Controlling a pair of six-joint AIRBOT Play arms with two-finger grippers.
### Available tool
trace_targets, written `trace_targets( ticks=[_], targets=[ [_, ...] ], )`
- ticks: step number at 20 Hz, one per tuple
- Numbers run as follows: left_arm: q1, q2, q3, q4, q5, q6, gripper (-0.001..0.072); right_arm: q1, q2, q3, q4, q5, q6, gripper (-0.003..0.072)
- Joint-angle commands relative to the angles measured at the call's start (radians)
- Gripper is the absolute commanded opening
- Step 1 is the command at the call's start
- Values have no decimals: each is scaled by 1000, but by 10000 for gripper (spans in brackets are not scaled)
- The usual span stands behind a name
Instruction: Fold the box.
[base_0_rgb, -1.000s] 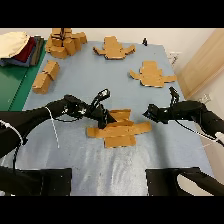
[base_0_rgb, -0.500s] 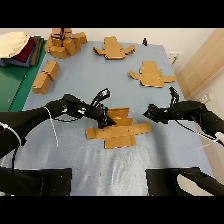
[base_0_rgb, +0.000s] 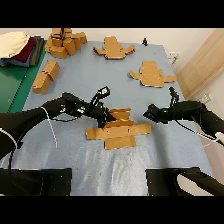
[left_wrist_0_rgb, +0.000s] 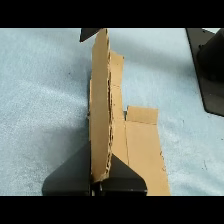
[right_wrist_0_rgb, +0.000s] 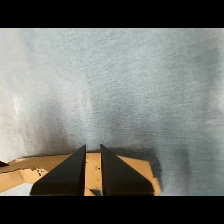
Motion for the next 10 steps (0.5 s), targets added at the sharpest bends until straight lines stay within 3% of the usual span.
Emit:
trace_targets(
  ticks=[1,10],
  targets=[
    [0,2,0,7,-1,0,13,1,0,0,-1,-2,0,136],
    [-39,1,-17,36,49,31,12,1,0,0,0,-1,0,136]
  ],
)
